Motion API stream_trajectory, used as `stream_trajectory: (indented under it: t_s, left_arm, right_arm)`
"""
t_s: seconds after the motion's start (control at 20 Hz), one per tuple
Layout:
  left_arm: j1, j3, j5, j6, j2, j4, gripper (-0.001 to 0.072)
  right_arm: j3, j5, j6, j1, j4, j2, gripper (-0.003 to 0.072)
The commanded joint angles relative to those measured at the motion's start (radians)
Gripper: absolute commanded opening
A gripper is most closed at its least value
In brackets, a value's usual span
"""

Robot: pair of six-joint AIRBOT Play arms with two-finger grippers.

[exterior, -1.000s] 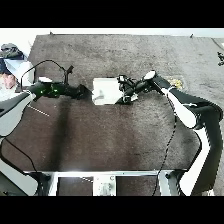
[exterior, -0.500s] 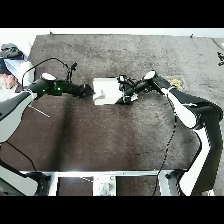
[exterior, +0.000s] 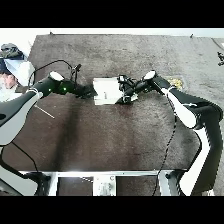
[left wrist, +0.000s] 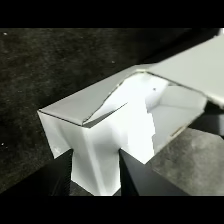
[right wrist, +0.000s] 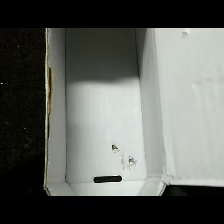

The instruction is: Fold the box and place the chain.

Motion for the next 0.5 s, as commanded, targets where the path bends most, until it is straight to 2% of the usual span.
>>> stream_trajectory:
  t_s: [0.0,0.2,0.45]
  left_arm:
    - [-0.044,0.048,0.031,-0.224,0.000,0.210,0.0312]
    - [-0.113,0.120,0.008,-0.506,-0.015,0.463,0.0312]
    - [-0.179,0.315,-0.219,-0.702,-0.115,0.644,0.0311]
  right_arm:
    - [0.000,0.000,0.000,0.001,0.000,0.000,0.0416]
    - [0.000,0.000,0.000,0.001,0.000,0.000,0.0416]
    - [0.000,0.000,-0.001,0.001,0.000,0.000,0.0416]
